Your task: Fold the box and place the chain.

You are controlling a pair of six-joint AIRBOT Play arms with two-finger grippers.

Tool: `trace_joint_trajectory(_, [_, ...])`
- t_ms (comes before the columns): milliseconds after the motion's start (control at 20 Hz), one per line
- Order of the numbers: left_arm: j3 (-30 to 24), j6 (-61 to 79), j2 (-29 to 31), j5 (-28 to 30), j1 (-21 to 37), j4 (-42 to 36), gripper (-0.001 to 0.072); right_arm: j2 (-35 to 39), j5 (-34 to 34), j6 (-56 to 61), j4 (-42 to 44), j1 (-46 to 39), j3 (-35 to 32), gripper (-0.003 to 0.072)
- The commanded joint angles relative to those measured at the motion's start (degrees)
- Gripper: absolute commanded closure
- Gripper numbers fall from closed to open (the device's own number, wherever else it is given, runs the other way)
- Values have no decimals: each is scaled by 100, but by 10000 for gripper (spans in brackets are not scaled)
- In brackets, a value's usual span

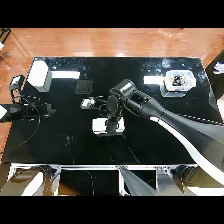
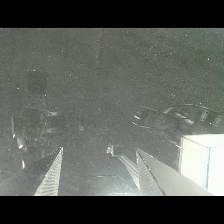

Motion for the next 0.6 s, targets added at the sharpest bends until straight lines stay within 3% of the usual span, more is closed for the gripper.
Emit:
trace_joint_trajectory(0, [0, 2, 0, 7, 2, -2, 146, -7, 109, 92, 42, 4, -13, 418])
trace_joint_trajectory(200, [0, 2, 0, 4, -9, -7, 146, 42, 61, 546, 46, -7, 50, 416])
trace_joint_trajectory(400, [0, 59, 0, -2, -9, -7, 146, 625, -107, 1434, 540, -426, 138, 429])
trace_joint_trajectory(450, [0, 59, 0, 2, -9, -9, 146, 824, -289, 1663, 811, -669, 55, 617])
trace_joint_trajectory(550, [0, 59, 0, 7, -9, -72, 146, 1322, -44, 2144, 1340, -1128, -557, 661])
